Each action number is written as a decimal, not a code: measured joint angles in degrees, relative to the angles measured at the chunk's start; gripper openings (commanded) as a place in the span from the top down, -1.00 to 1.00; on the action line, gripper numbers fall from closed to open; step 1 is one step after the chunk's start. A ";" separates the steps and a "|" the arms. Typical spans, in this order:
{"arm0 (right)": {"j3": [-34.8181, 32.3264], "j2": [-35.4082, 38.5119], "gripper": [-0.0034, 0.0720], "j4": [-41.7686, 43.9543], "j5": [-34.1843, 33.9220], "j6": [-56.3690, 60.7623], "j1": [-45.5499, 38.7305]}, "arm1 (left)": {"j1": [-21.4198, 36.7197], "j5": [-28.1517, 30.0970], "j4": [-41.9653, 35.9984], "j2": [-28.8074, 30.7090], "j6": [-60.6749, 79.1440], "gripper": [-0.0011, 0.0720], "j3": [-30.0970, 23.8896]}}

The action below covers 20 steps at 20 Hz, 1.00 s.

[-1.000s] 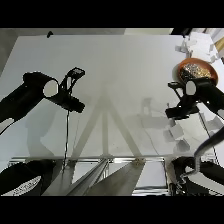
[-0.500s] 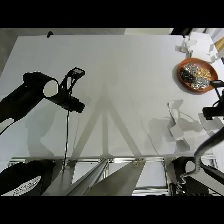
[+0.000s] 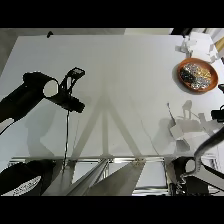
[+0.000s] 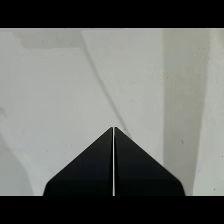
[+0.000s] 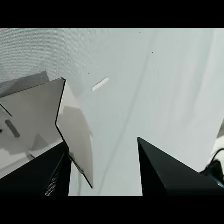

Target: Fold the box and place the chain.

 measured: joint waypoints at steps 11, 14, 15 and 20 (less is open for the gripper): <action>-0.68 2.58 0.88 16.83 0.66 -6.86 2.56 | 0.00 0.00 0.00 0.00 0.00 0.94 0.00; -3.74 9.60 0.88 26.93 -1.55 -12.17 5.64 | 0.00 0.00 0.00 0.00 0.00 0.94 0.00; -5.46 12.28 0.88 30.58 -2.64 -13.57 7.08 | 0.00 0.00 0.00 0.00 0.00 0.94 0.00; -15.41 22.75 0.88 43.98 -7.96 -16.76 16.61 | 0.00 0.00 0.00 0.00 0.00 0.94 0.00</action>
